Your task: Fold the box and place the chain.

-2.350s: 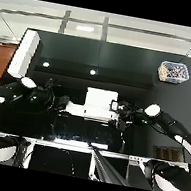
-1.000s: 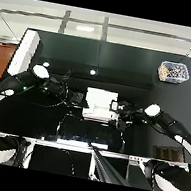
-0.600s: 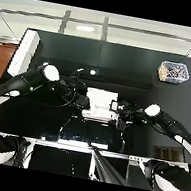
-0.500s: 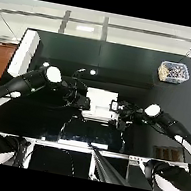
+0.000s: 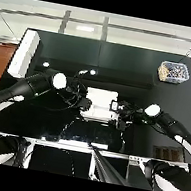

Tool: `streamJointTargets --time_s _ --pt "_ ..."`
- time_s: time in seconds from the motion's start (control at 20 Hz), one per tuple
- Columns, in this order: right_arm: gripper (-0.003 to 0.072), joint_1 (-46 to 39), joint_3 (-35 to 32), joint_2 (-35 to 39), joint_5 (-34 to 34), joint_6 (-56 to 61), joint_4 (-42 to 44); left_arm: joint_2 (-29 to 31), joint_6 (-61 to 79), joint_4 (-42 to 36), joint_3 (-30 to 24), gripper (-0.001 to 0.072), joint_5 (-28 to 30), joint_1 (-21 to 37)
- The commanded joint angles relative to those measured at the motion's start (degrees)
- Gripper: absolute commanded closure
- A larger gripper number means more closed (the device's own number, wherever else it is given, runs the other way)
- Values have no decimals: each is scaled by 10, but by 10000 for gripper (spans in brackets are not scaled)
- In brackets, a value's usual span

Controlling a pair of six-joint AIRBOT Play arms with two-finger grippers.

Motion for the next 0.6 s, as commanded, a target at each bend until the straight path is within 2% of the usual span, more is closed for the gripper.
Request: streamJointTargets --time_s 0.0,0.55 --pt "559 1 0 0 0 0 0 0 -27 26 1 302 5 -6" --pt "559 1 0 0 0 0 0 0 -54 1 1 303 11 -13"
